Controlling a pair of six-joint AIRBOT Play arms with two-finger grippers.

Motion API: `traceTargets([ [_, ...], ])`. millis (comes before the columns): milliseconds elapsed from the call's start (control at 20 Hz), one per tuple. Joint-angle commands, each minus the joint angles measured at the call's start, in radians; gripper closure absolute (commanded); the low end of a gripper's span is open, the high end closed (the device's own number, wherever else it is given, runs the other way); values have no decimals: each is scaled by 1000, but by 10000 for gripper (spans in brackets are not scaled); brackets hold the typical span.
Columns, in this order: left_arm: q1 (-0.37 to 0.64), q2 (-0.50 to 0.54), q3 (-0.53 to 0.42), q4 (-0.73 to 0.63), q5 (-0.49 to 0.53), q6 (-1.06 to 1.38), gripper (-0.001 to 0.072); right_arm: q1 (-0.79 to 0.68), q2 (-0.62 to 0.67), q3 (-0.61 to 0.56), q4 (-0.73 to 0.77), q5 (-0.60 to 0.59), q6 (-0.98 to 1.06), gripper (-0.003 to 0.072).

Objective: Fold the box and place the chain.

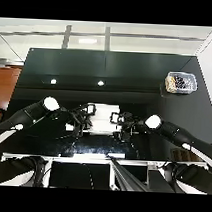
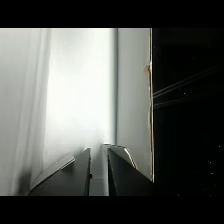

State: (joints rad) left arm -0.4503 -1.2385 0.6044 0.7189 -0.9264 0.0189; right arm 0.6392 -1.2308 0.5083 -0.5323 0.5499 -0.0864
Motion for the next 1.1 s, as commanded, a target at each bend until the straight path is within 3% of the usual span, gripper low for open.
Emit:
traceTargets([
  [0, -11, 0, 0, 6, 11, 0, 541, 1, -1, 1, 0, 0, 0, 265],
  [150, -11, 0, 0, 6, 10, 0, 536, 1, -1, 1, 0, 0, 0, 265],
  [250, -11, 0, 0, 6, 8, 0, 391, 1, -1, 1, 0, 0, 0, 265],
  [350, -11, 0, 0, 14, 1, 0, 510, 1, -1, 1, 0, 0, 0, 266],
  [400, -11, 0, 0, 13, 2, 0, 506, 1, -1, 1, 0, 0, 0, 265],
  [450, -11, 0, 0, 13, 2, -1, 448, 1, -1, 1, 0, 0, 0, 266],
  [500, -11, 0, 0, 13, 2, -2, 346, 1, -1, 0, 0, 0, 0, 265],
  [550, -11, 0, 1, 16, 0, -14, 365, 1, -1, 1, 0, 0, 0, 265],
  [650, -10, 6, 1, 47, 0, -43, 666, 1, -1, 1, 0, 0, 0, 265],
  [850, 33, 109, 2, 193, -29, -240, 680, 1, -1, 1, 0, 0, 0, 265],
  [1050, 193, 302, 2, 273, -87, -395, 679, 1, -1, 1, 0, 0, 0, 265],
])
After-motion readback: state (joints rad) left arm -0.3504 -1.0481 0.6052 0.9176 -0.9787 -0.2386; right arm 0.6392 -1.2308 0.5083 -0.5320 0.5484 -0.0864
